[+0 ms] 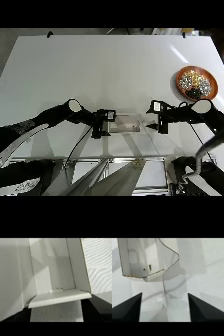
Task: Fold the box and place the chain.
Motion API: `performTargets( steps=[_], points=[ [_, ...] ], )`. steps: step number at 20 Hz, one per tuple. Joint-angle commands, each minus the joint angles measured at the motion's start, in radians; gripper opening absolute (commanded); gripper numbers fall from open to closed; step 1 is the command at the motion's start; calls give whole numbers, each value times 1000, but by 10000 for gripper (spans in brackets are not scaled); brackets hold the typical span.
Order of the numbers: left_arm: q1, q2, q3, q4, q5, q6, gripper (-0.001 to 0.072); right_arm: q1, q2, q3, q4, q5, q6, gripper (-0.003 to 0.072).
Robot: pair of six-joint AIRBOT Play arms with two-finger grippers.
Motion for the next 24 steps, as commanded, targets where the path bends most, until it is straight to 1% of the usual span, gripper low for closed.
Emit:
performTargets(
  steps=[1,2,3,4,6,7,10,12,13,14,16,18,21,24],
  points=[
    [1,1,0,-1,4,-1,315,-5,109,1,67,88,27,398],
    [1,1,0,-1,5,-1,315,-5,129,1,111,111,27,268],
    [1,1,0,-1,4,-1,315,-5,137,1,150,135,22,117],
    [1,1,0,-1,3,-1,315,-3,137,1,193,162,13,17],
    [1,1,0,-1,4,-1,315,23,133,1,264,137,13,16],
    [1,1,0,-1,4,-1,315,48,126,1,288,87,13,16],
    [1,1,0,-1,4,-1,315,139,63,1,354,-137,14,16],
    [1,1,0,-1,4,-1,315,196,-8,1,417,-314,24,16],
    [1,1,0,-1,4,-1,315,218,-45,1,444,-387,25,16],
    [1,1,0,-2,3,-1,315,232,-80,1,449,-434,29,16],
    [1,1,0,-1,4,-1,315,237,-136,1,434,-456,73,16],
    [1,1,0,-1,4,-1,315,237,-168,1,375,-454,144,16],
    [1,1,0,-1,4,-1,315,237,-167,1,289,-431,234,16],
    [1,1,0,-1,4,-1,315,237,-156,2,292,-374,247,16]
  ],
)
